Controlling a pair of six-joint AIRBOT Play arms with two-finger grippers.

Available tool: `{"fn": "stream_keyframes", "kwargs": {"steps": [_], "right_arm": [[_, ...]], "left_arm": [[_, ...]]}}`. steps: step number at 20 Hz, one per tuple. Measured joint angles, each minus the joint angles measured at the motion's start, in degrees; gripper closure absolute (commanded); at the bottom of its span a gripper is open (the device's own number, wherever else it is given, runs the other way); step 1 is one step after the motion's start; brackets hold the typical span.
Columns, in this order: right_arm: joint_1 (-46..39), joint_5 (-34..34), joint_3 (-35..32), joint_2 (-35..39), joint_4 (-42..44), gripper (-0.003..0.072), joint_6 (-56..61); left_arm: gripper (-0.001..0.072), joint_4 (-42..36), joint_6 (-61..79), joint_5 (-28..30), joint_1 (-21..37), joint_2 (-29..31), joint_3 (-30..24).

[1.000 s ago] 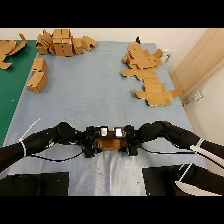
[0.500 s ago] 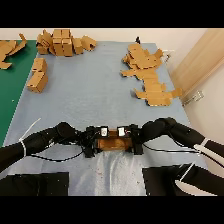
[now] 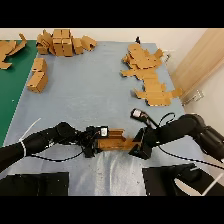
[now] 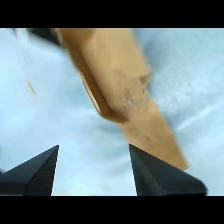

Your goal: Fold the box.

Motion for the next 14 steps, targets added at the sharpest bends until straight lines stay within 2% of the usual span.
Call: {"fn": "stream_keyframes", "kwargs": {"steps": [2,3,4,6,8,14], "right_arm": [[-0.2,-0.2,0.1,3.1,1.3,-0.0008,11.5],[-0.2,0.0,0.1,4.5,1.9,0.0087,16.2],[-0.2,0.1,0.0,5.6,2.8,0.0268,19.4],[-0.3,0.7,-0.8,7.2,5.1,0.0490,24.8],[-0.2,2.0,-2.2,7.8,7.3,0.0674,29.5],[-0.2,6.6,-4.5,3.8,11.3,0.0689,37.2]], "left_arm": [[0.0347,0.0,0.0,0.0,0.0,0.0,0.0],[0.0347,0.0,0.0,0.0,0.0,0.0,0.0],[0.0347,0.0,0.0,0.0,0.0,0.0,0.0],[0.0347,0.0,0.0,0.0,0.0,0.0,0.0],[0.0347,0.0,0.0,0.0,0.0,0.0,0.0],[0.0348,0.0,0.0,0.0,0.0,0.0,0.0]]}}
